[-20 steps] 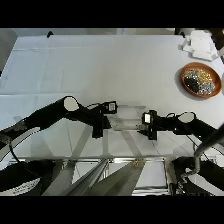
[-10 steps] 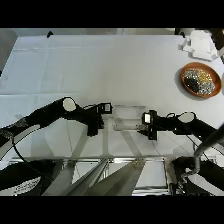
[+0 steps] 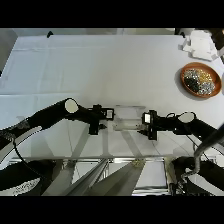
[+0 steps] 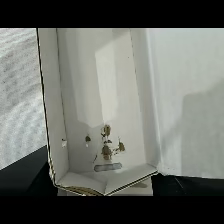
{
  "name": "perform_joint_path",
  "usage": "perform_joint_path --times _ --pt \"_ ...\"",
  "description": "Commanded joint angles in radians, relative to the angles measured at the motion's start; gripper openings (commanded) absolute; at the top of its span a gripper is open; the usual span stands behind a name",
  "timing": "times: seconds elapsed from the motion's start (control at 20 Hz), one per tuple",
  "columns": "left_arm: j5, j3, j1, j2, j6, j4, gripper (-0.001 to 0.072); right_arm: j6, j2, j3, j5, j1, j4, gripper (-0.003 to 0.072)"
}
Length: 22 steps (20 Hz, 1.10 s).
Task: Fold the box and place the chain.
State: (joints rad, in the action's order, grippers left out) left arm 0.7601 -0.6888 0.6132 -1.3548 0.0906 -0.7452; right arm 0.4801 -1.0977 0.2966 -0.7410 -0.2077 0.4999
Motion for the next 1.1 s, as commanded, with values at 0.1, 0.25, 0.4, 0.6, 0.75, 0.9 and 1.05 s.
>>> perform_joint_path --times 0.1,0.25,0.4,0.6,0.75,0.9,1.05 --pt "-0.080 0.000 0.024 -0.001 0.048 0.042 0.0350 0.000 0.001 0.001 0.000 0.000 0.000 0.0413" --pt "-0.098 0.000 0.015 -0.001 -0.138 0.040 0.0350 0.000 0.001 0.001 0.000 0.000 0.000 0.0413" --pt "-0.098 0.000 0.010 -0.001 -0.148 0.034 0.0350 0.000 0.001 0.001 0.000 0.000 0.000 0.0413" --pt "-0.060 0.000 0.010 -0.001 -0.148 0.017 0.0345 0.000 0.001 0.001 0.000 0.000 0.000 0.0413" --pt "0.000 0.000 0.010 -0.001 -0.144 -0.028 0.0345 0.000 0.001 0.001 0.000 0.000 0.000 0.0413" --pt "-0.016 0.000 0.010 -0.001 -0.105 -0.026 0.0345 0.000 0.001 0.001 0.000 0.000 0.000 0.0413" --pt "-0.052 0.000 0.012 -0.002 0.061 0.011 0.0345 0.000 0.001 0.001 0.000 0.000 0.000 0.0413"
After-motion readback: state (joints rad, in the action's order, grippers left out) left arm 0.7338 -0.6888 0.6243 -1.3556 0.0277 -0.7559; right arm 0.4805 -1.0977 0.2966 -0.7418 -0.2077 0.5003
